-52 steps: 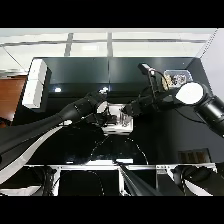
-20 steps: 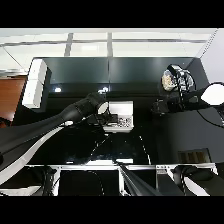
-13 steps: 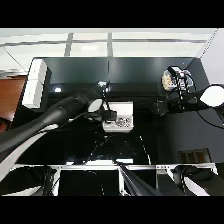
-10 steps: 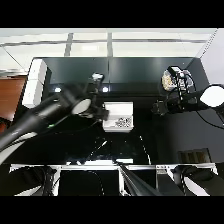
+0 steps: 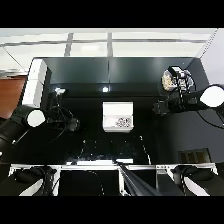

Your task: Fold the box and place the chain.

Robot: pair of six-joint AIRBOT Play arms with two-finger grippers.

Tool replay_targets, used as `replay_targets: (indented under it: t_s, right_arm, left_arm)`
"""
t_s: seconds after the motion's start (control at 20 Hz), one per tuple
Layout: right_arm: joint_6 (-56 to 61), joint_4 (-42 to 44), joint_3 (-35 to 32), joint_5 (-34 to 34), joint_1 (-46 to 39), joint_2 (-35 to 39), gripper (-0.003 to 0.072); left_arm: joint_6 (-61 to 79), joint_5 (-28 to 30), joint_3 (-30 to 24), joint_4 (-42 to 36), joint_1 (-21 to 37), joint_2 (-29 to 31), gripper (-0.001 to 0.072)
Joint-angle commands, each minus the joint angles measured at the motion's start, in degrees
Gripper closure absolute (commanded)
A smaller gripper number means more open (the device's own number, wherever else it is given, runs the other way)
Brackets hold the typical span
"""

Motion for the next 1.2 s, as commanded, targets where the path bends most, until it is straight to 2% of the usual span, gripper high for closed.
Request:
replay_targets:
  t_s: [0.0, 0.05, 0.1, 0.15, 0.35, 0.45, 0.6, 0.8, 0.9, 1.15]
  right_arm:
    - [0.37, -0.15, -0.02, -0.46, -0.04, 0.02, 0.0322]
    - [0.37, -0.17, -0.02, -0.59, -0.04, 0.02, 0.0322]
    - [0.37, -0.20, -0.02, -0.83, -0.04, 0.02, 0.0321]
    - [0.37, -0.20, -0.02, -1.05, -0.04, 0.02, 0.0321]
    - [0.37, -0.15, -0.02, -1.03, -0.04, 0.02, 0.0321]
    - [0.39, -0.11, -0.02, -0.87, -0.04, 0.02, 0.0321]
    - [0.39, 0.00, -0.02, -0.90, -0.04, 0.02, 0.0321]
    - [0.39, 0.09, -0.02, -0.87, -0.04, 0.02, 0.0321]
    - [0.39, 0.11, -0.02, -0.87, -0.04, 0.02, 0.0322]
    - [0.39, 0.11, -0.02, -0.90, -0.04, 0.02, 0.0321]
  left_arm:
    - [41.90, 2.62, -5.86, -28.98, 7.52, -3.02, 0.0208]
    - [49.20, 2.62, -5.86, -30.99, 7.32, -4.13, 0.0139]
    - [55.21, 3.23, -5.86, -31.39, 6.82, -4.92, 0.0011]
    - [61.09, 4.13, -5.86, -31.67, 6.29, -5.77, -0.0011]
    - [87.23, 7.65, -5.86, -32.26, 3.21, -7.50, -0.0011]
    - [95.43, 9.01, -5.46, -32.65, 0.90, -8.35, -0.0011]
    - [106.16, 9.35, -3.63, -43.08, 0.46, -13.94, -0.0011]
    - [108.34, 9.14, 1.68, -44.09, 0.26, -20.41, -0.0011]
    - [108.17, 7.17, 3.93, -44.06, -0.15, -22.88, -0.0011]
    - [108.02, 7.37, 5.25, -43.12, -2.97, -25.09, -0.0011]
